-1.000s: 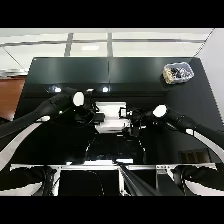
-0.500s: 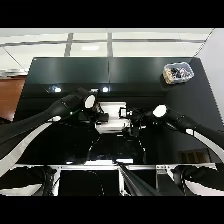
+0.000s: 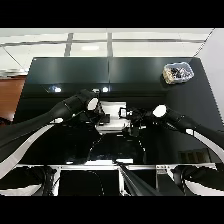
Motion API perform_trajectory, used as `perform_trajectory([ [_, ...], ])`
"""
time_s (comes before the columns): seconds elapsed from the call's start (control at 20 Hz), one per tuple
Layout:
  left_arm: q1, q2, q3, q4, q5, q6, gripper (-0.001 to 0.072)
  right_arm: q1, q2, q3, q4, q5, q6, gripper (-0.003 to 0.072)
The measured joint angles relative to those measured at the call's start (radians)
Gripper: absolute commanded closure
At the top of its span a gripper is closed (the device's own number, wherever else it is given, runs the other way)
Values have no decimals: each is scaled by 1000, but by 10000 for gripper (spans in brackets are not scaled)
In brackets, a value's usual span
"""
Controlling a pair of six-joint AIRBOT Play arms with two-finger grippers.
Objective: Fold the box and place the chain.
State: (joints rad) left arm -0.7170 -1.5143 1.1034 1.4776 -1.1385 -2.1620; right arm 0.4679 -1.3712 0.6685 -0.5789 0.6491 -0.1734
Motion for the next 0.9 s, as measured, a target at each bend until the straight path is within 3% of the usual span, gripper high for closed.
perform_trajectory([
  [0.1,0,-1,2,3,-1,-10,602,0,0,0,0,0,0,398],
  [0.15,-1,-2,2,7,-3,-12,685,0,0,0,0,0,1,398],
  [0.25,-1,-2,2,9,2,-23,685,0,0,0,1,-1,2,397],
  [0.3,-1,-2,2,9,3,-24,685,0,0,0,1,0,2,317],
  [0.35,-1,-3,2,9,3,-25,685,0,0,0,1,-1,2,72],
  [0.4,-1,-3,2,9,6,-25,685,0,4,0,-2,-4,2,-17],
  [0.9,-1,-3,2,6,5,-26,684,-2,136,0,-202,76,101,-15],
])
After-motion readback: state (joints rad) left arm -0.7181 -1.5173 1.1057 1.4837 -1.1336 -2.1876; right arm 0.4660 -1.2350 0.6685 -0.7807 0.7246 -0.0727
